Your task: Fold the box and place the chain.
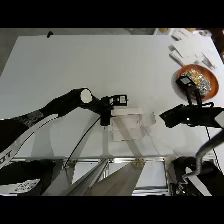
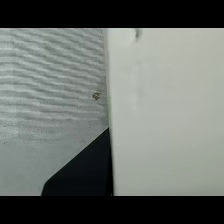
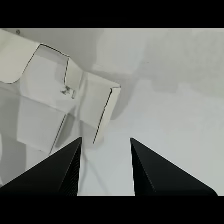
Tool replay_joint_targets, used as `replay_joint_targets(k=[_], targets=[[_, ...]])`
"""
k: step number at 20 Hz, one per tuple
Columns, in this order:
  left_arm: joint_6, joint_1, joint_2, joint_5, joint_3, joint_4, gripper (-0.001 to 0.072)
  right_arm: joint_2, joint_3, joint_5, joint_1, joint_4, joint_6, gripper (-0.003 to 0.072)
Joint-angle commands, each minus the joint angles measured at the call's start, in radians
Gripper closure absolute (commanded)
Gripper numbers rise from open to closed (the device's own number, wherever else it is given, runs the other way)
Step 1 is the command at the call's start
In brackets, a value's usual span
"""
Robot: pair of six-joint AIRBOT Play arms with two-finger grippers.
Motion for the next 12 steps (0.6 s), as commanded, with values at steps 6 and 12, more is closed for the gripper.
replay_joint_targets(k=[6,12], targets=[[0.033,-0.024,0.016,0.023,0.0,0.035,0.0706,0.001,0.001,0.011,0.001,-0.004,-0.072,0.0348],[-0.027,-0.082,0.031,0.047,0.027,0.129,0.0708,0.001,0.001,0.014,0.001,-0.004,-0.072,0.0349]])
